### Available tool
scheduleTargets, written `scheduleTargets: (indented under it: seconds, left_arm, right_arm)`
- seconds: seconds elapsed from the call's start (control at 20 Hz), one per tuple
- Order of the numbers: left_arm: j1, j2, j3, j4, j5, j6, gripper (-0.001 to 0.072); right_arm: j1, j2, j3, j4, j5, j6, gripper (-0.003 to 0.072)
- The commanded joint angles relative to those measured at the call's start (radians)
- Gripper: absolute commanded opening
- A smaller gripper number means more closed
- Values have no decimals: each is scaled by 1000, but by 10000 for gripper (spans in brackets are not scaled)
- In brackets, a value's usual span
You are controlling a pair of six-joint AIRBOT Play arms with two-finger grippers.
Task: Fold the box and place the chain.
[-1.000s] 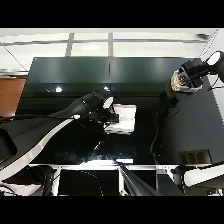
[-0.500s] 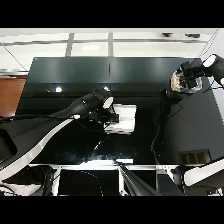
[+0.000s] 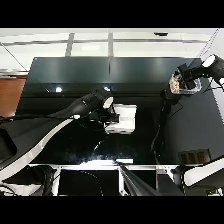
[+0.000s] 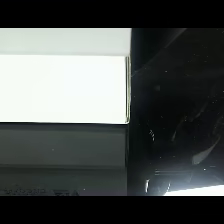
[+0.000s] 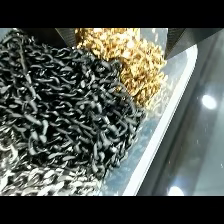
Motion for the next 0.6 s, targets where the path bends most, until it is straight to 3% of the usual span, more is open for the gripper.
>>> scheduleTargets:
  seconds: [0.0, 0.55]
  left_arm:
    - [1, 0, 1, 1, 6, 0, 29]
    - [0, 0, 1, 1, 13, 0, 29]
  right_arm:
    - [-14, 1, 41, 8, 76, -70, 606]
    - [-4, -21, 76, 7, 133, -77, 606]
